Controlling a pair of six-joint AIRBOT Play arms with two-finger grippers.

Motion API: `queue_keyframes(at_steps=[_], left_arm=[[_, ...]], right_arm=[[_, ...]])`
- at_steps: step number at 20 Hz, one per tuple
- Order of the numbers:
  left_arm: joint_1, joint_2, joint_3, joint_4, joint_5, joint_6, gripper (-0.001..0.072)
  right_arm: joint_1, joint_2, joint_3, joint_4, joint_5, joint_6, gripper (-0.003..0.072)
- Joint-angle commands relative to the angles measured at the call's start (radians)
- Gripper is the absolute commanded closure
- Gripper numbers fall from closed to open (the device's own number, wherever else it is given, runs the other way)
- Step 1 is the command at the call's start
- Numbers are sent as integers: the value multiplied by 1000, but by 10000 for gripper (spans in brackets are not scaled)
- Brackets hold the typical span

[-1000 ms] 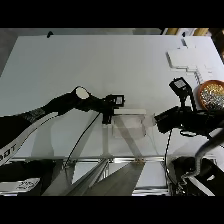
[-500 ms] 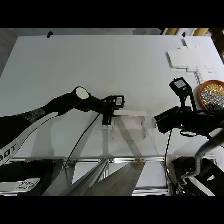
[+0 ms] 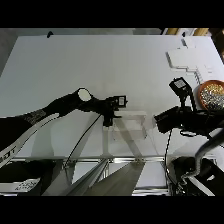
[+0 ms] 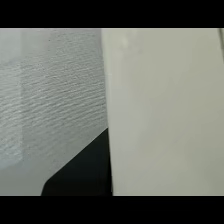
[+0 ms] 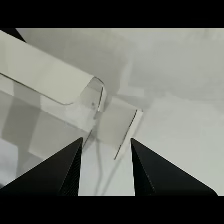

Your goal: Fold the box and place the chain.

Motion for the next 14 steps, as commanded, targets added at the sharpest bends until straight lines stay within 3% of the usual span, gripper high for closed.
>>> queue_keyframes(at_steps=[1, 14], left_arm=[[-9, -1, -1, 5, 10, 37, 708], [-10, -1, -1, 2, 7, 28, 696]], right_arm=[[1, 0, 0, 0, 0, 0, 348], [1, 0, 0, 0, 1, -2, 348]])
